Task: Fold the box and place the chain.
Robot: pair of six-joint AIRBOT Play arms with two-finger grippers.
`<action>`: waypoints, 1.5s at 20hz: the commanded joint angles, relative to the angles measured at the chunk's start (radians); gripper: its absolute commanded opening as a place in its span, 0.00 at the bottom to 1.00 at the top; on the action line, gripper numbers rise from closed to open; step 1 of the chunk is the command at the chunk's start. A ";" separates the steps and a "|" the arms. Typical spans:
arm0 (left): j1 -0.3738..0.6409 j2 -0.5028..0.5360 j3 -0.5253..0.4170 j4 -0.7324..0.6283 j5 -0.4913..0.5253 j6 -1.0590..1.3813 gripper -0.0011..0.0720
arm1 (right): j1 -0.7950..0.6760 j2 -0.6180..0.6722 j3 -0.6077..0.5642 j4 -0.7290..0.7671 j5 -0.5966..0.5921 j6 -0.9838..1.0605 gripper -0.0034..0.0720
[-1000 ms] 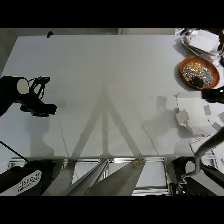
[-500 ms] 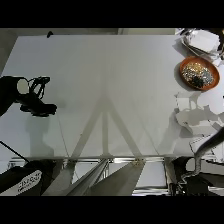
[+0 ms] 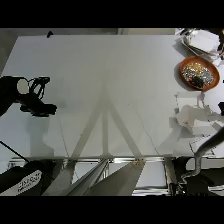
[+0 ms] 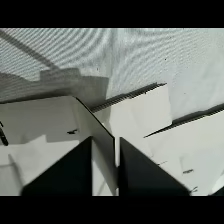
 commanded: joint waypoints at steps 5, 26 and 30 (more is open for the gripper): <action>0.001 0.000 0.000 0.000 0.000 0.000 0.03 | 0.056 0.024 0.001 0.154 0.099 -0.087 0.07; 0.001 0.000 0.000 -0.038 0.004 -0.007 0.03 | 0.618 0.575 -0.636 0.965 -0.431 -0.262 0.07; 0.001 -0.001 -0.001 -0.158 0.072 0.006 0.03 | 0.693 0.576 -0.649 0.964 -0.453 -0.258 0.07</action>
